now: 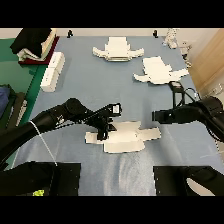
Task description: Fold the box.
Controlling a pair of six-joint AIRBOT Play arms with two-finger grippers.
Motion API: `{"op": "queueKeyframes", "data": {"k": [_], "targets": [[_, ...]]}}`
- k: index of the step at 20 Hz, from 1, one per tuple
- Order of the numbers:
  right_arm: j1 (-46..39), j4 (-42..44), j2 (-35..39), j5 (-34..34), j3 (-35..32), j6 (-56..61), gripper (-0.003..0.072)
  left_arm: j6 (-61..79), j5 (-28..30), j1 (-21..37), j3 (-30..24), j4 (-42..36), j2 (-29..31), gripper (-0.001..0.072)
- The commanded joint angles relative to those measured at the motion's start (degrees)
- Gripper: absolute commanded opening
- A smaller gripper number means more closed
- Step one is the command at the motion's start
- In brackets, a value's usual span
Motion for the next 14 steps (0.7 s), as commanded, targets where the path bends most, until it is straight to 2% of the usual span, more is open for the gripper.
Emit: {"op": "queueKeyframes", "data": {"k": [1, 5, 8, 9, 10, 11, 14], "targets": [[6.62, 2.36, 0.9, -10.47, -0.13, -8.35, 0.0003, -0.02, 0.04, 0.02, 0.0, -0.04, -0.02, 0.0015], [19.67, 2.67, 7.21, -11.17, -3.48, -13.9, 0.0002, -0.02, 0.04, 0.02, 0.0, -0.04, -0.02, 0.0016], [32.2, 2.8, 13.05, -6.29, -10.03, -25.35, 0.0009, -0.02, 0.04, 0.02, 0.0, -0.02, -0.02, 0.0016], [35.82, 2.78, 14.03, -2.95, -12.2, -30.14, 0.0195, -0.02, 0.04, 0.02, 0.0, -0.04, -0.02, 0.0016], [38.36, 2.19, 14.12, 0.87, -13.92, -33.09, 0.0497, -0.02, 0.04, 0.02, -0.02, -0.04, -0.02, 0.0016], [40.17, 0.94, 13.68, 5.33, -15.5, -35.01, 0.0603, -0.02, 0.04, 0.02, 0.0, -0.02, -0.02, 0.0016], [41.62, -4.42, 9.77, 12.44, -16.55, -35.43, 0.0601, -0.02, 0.02, 0.02, -0.02, -0.02, -0.02, 0.0016]]}}
